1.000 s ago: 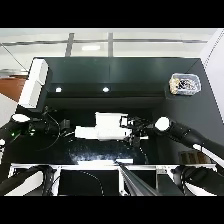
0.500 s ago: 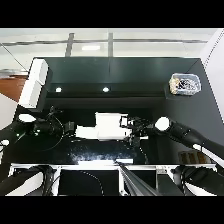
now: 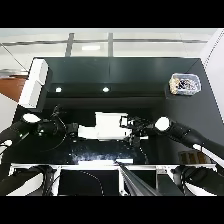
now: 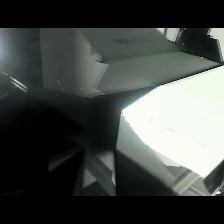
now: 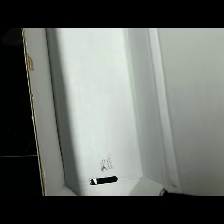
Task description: Fold the box and place the chain.
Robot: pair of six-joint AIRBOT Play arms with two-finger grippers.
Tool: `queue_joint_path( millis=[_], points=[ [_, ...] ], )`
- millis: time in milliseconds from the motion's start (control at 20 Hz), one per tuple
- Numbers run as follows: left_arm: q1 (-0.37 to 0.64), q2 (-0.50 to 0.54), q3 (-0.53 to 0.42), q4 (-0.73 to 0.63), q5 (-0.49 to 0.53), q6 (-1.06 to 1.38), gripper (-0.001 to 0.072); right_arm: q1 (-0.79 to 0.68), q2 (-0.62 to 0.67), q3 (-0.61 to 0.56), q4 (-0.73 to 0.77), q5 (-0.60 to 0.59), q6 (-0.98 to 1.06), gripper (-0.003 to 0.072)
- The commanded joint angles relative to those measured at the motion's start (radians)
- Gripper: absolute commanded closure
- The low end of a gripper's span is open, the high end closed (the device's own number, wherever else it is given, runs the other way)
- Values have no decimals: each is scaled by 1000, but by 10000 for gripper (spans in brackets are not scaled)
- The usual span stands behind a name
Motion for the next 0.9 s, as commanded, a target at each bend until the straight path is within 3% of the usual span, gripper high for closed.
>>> queue_joint_path(
  millis=[0, 100, 150, 450, 700, 850],
  points=[
    [-5, 0, 4, 1, -1, 0, 371, 0, 0, 0, 0, 0, 0, 193],
    [-5, 0, 24, 1, -26, 0, 93, 0, 0, 0, 0, 0, 0, 193],
    [-5, 0, 39, 2, -46, 1, -3, 0, 0, 0, 0, 0, 0, 193],
    [-53, 3, 140, 4, -176, -8, -2, 0, 0, 0, 0, 0, 0, 193],
    [-180, 13, 201, 9, -130, -112, 2, 0, 0, 0, 0, -1, 0, 209],
    [-254, 13, 203, 55, -45, -218, 3, 0, 1, 0, 0, -1, 0, 209]
  ],
)
